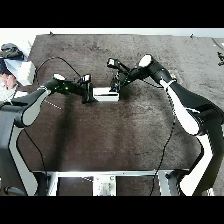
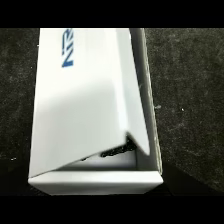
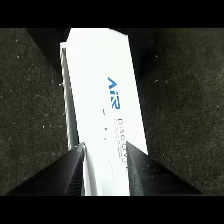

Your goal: Fold the box and place the chain.

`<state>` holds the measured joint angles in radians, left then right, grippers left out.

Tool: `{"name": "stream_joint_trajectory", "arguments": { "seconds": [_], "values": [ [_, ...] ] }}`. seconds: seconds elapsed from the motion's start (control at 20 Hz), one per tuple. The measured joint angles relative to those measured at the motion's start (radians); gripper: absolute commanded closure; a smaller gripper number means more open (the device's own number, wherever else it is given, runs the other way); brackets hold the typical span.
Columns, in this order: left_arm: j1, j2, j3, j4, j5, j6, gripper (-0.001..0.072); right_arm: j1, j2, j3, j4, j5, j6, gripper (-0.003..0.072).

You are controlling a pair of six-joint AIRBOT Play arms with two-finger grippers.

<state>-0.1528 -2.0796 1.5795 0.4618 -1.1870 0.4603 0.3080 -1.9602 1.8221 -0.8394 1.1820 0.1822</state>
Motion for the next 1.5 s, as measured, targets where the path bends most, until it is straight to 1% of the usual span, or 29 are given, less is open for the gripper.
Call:
{"name": "stream_joint_trajectory", "arguments": {
  "seconds": [0.45,1.0,1.05,1.1,1.15,1.45,1.5],
  "values": [
    [0.0,0.0,0.0,0.002,-0.003,0.0,0.0386,0.009,0.001,-0.003,-0.038,0.02,0.029,0.0463],
    [-0.002,0.0,0.0,0.002,-0.005,0.001,0.0386,0.011,0.001,-0.056,-0.063,0.035,0.049,0.046],
    [-0.002,0.0,0.0,0.002,-0.007,0.002,0.0386,0.011,0.001,-0.058,-0.064,0.044,0.049,0.0447],
    [-0.002,0.0,0.0,0.003,-0.008,0.003,0.0386,0.01,0.001,-0.058,-0.066,0.054,0.05,0.0343],
    [-0.002,0.0,0.0,0.002,-0.01,0.006,0.0386,0.01,0.0,-0.06,-0.07,0.073,0.052,0.032],
    [-0.001,0.0,0.0,0.0,-0.007,0.003,0.0386,-0.004,0.001,-0.055,-0.044,0.095,0.048,0.032],
    [-0.001,0.0,0.0,-0.002,-0.004,0.002,0.0386,-0.013,0.002,-0.051,-0.025,0.103,0.049,0.0336]
  ]
}}
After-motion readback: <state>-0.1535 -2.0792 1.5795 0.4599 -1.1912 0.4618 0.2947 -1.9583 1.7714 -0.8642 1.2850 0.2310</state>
